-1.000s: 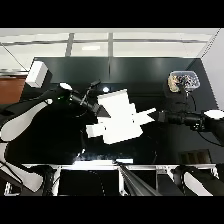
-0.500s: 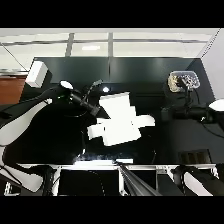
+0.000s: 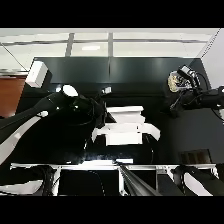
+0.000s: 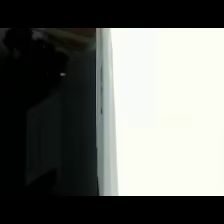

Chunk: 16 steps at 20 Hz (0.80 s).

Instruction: Fold the box and place the chain.

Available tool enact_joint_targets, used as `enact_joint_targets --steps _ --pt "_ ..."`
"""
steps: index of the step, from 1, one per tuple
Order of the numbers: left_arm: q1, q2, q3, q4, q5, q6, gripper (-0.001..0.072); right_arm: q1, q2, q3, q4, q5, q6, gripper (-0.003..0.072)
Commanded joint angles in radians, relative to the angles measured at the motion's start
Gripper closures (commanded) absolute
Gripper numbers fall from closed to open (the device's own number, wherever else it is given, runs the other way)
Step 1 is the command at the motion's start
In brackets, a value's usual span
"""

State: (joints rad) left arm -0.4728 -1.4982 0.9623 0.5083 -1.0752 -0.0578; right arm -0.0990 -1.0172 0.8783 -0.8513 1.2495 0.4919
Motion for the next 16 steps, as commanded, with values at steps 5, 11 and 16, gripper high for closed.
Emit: enact_joint_targets --steps 5,11,16 --pt "-0.026 -0.052 -0.014 0.028 0.253 0.166 0.0682 0.135 -0.005 -0.042 -0.020 -0.146 -0.160 -0.0018" --pt "-0.026 -0.081 -0.011 0.064 0.230 0.166 0.0682 0.191 -0.009 -0.177 -0.014 -0.158 -0.191 -0.0018" --pt "-0.026 -0.081 -0.011 0.075 0.207 0.166 0.0682 0.285 -0.011 -0.283 -0.016 -0.294 -0.326 -0.0018"
